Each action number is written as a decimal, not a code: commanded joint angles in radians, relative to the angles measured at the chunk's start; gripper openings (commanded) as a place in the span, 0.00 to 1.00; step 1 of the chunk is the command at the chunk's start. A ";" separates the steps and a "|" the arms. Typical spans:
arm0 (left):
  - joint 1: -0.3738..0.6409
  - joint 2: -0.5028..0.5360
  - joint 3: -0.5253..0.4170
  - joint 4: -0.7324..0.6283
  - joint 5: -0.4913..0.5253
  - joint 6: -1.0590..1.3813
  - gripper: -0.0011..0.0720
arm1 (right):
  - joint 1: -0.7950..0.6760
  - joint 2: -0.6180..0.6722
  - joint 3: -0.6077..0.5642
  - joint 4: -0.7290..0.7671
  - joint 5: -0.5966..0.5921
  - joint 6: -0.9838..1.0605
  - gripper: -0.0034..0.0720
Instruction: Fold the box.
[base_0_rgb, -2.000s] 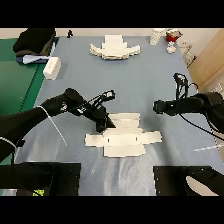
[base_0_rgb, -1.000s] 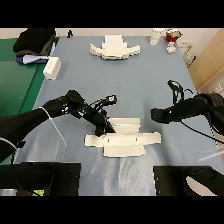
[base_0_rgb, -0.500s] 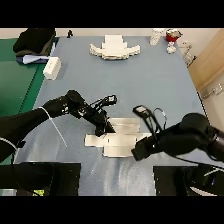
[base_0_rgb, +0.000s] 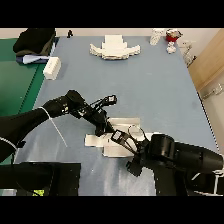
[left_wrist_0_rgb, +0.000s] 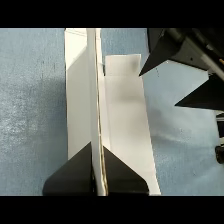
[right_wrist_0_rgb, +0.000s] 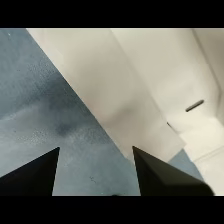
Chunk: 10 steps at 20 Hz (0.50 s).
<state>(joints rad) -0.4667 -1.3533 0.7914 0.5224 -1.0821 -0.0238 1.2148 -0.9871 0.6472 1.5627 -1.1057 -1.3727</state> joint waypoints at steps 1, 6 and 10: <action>0.000 -0.001 -0.001 0.000 0.000 0.000 0.03 | 0.011 -0.073 -0.002 -0.112 0.065 -0.047 0.99; 0.000 -0.001 -0.001 0.000 0.000 0.000 0.03 | -0.044 -0.063 0.003 -0.205 0.083 0.104 1.00; 0.000 -0.001 -0.001 0.000 -0.001 0.000 0.03 | -0.050 0.036 0.003 -0.224 0.040 0.144 1.00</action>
<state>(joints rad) -0.4667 -1.3533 0.7914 0.5228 -1.0821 -0.0238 1.1725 -1.0019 0.6495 1.3731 -1.0416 -1.2705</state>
